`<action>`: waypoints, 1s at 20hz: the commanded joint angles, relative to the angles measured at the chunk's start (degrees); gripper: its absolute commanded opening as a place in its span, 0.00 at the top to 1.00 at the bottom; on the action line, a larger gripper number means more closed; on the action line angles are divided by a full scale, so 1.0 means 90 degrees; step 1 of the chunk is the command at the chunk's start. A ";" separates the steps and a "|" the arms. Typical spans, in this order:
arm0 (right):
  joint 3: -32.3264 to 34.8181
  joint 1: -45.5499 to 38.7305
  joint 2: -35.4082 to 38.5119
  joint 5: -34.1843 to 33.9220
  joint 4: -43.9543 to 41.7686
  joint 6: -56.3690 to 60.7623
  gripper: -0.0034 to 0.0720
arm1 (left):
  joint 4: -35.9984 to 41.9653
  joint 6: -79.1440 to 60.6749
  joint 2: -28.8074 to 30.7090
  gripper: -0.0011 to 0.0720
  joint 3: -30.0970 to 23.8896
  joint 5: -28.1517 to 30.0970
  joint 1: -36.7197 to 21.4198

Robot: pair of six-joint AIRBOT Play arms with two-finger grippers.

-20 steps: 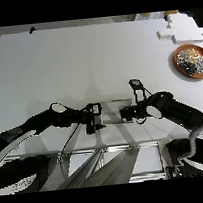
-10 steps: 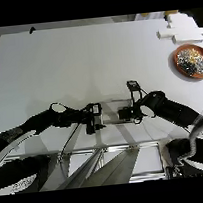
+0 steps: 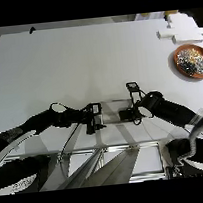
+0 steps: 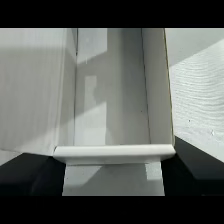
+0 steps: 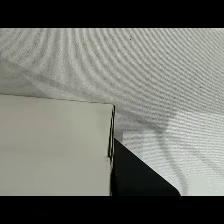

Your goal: Fold the box and place the chain.

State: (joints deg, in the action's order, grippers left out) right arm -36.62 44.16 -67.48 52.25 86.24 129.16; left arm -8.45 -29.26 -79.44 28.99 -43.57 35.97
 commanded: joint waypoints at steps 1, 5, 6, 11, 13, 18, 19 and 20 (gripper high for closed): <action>0.0000 0.0005 -0.0005 -0.0078 0.0044 -0.0017 0.77 | -0.0017 -0.0007 0.0000 0.61 0.0002 0.0005 -0.0002; 0.0000 0.0007 0.0044 -0.0068 0.0039 -0.0024 0.70 | -0.0017 -0.0007 0.0000 0.61 0.0002 0.0005 -0.0002; 0.0000 0.0005 0.0148 0.0012 0.0044 -0.0170 0.68 | -0.0017 -0.0007 0.0000 0.61 0.0002 0.0005 -0.0002; -0.0051 -0.0002 0.1447 0.0952 0.0435 -0.1290 0.66 | -0.0017 -0.0007 0.0000 0.61 0.0002 0.0005 -0.0002; -0.0279 -0.0002 0.2072 0.1540 0.0447 -0.1923 0.48 | -0.0017 -0.0007 0.0000 0.61 0.0002 0.0005 -0.0002; -0.1746 -0.0622 0.2659 0.2285 0.1200 -0.3009 0.49 | -0.0017 -0.0007 0.0000 0.61 0.0002 0.0005 -0.0002; -0.2047 -0.1054 0.2657 0.2152 0.1268 -0.3201 0.55 | -0.0017 -0.0007 0.0000 0.61 0.0005 0.0005 -0.0002; -0.2293 -0.1508 0.2654 0.2021 0.1263 -0.3451 0.58 | -0.0017 -0.0007 0.0000 0.61 0.0005 0.0005 -0.0002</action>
